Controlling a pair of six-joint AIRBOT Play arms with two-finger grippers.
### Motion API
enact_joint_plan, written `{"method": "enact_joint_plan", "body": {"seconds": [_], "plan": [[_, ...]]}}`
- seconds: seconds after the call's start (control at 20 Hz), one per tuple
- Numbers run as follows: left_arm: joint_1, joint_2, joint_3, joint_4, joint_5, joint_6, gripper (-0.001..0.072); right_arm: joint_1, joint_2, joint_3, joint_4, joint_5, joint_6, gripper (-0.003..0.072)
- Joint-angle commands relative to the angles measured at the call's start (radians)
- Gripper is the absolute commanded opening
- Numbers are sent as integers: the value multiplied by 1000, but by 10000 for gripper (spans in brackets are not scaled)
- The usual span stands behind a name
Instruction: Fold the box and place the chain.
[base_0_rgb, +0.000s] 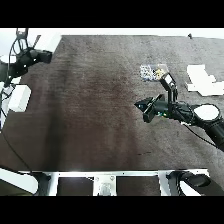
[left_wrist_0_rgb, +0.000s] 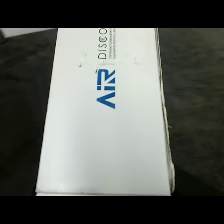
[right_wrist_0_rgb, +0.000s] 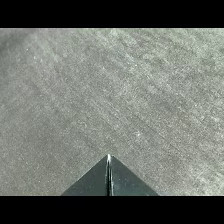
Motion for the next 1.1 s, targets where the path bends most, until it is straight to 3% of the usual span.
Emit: {"method": "enact_joint_plan", "body": {"seconds": [0.0, 0.15, 0.45, 0.75, 1.05], "plan": [[46, -2, -109, -6, 199, -50, 19, 0, -3, 0, 0, -13, 1, 9], [46, -45, -126, -5, 195, -49, 19, 0, -3, 0, 1, -71, 1, 9], [46, -129, -126, -6, 196, -50, 19, 1, -3, 0, 5, -74, 1, 9], [47, -145, -174, -5, 283, -72, 19, 1, -5, 0, 5, -78, 1, 9], [47, -146, -188, -5, 289, -72, 20, 1, -5, 0, 5, -78, 1, 9]]}}
